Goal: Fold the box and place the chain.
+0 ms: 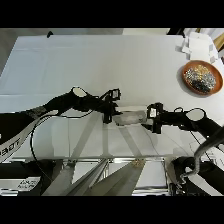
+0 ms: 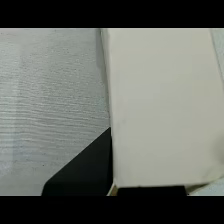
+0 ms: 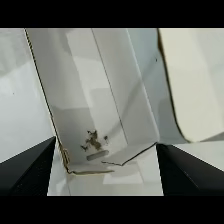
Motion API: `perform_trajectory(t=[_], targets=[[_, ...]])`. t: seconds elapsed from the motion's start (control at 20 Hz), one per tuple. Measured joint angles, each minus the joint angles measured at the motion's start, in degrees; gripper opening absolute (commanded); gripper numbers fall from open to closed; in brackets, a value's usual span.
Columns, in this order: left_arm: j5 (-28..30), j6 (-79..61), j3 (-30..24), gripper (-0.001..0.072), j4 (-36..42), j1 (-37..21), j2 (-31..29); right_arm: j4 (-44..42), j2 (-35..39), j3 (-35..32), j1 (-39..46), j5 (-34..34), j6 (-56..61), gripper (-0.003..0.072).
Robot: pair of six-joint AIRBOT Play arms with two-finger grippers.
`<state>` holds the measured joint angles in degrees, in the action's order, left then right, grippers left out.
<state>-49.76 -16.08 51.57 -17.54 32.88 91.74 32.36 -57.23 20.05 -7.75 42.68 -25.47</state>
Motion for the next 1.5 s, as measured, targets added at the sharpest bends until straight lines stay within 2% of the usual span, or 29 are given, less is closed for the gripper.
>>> perform_trajectory(t=[0.6,1.25,1.5], targets=[[-0.13,-0.04,0.00,0.0013,-0.07,0.02,-0.02,4.20,-4.50,2.69,0.04,5.75,-1.81,0.0685],[0.04,0.00,-0.02,0.0013,-0.02,0.02,-0.02,0.35,-8.11,2.75,0.04,4.96,-3.76,0.0680],[0.02,0.00,-0.02,0.0013,-0.02,0.02,-0.02,-0.87,-10.40,2.75,0.04,4.57,-5.33,0.0616]])
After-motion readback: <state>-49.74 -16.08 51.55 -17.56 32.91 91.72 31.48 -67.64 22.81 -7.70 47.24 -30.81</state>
